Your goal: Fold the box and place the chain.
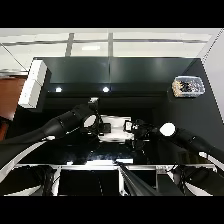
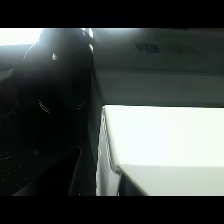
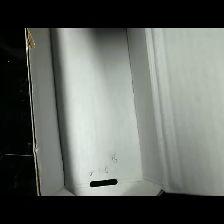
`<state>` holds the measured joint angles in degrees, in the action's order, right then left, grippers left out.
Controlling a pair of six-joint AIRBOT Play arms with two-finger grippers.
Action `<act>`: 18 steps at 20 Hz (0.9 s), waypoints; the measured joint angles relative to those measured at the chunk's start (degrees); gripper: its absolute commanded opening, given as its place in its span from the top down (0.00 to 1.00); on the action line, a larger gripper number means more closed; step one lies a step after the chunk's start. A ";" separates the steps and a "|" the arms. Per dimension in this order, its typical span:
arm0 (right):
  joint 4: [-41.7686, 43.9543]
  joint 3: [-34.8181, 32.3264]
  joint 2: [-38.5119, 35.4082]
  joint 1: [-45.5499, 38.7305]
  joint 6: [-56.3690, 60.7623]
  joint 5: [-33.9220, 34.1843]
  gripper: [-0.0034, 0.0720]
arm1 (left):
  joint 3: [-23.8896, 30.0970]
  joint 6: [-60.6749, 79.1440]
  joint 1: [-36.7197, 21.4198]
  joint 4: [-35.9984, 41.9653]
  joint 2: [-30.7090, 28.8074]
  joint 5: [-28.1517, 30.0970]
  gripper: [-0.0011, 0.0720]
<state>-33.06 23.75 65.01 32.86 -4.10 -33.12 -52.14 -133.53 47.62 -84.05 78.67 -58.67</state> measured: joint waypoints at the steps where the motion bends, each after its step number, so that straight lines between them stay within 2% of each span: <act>1: 0.02 0.00 0.00 0.02 0.00 0.00 0.26 | -0.02 -0.15 0.00 0.15 0.31 0.00 0.61; 8: 0.00 0.00 0.00 0.00 0.00 0.00 0.26 | -0.02 -0.33 0.00 0.66 1.03 -0.13 0.61; 9: 0.00 0.00 0.00 0.00 0.00 0.00 0.26 | -0.02 -0.31 0.00 0.72 1.05 -0.13 0.64; 11: 0.00 0.00 0.00 0.02 -0.02 0.00 0.26 | -0.02 -0.31 0.00 0.90 1.05 0.13 0.77; 13: -0.02 0.00 0.00 0.02 -0.11 -0.02 0.26 | -0.04 -0.26 0.00 0.98 1.05 0.17 0.78; 14: -0.02 0.00 0.00 0.02 -0.09 -0.02 0.26 | -0.04 -0.22 0.00 0.98 1.05 0.17 0.82; 15: -0.02 0.00 0.00 0.02 -0.11 -0.02 0.26 | -0.04 -0.11 0.00 1.11 1.05 0.20 0.94; 18: 0.04 0.00 0.00 0.02 -0.13 0.13 0.26 | -0.04 0.94 0.00 1.20 1.05 -0.28 0.94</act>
<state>-33.01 23.75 65.01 32.88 -4.23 -32.99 -52.18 -132.60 47.62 -82.85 79.72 -58.96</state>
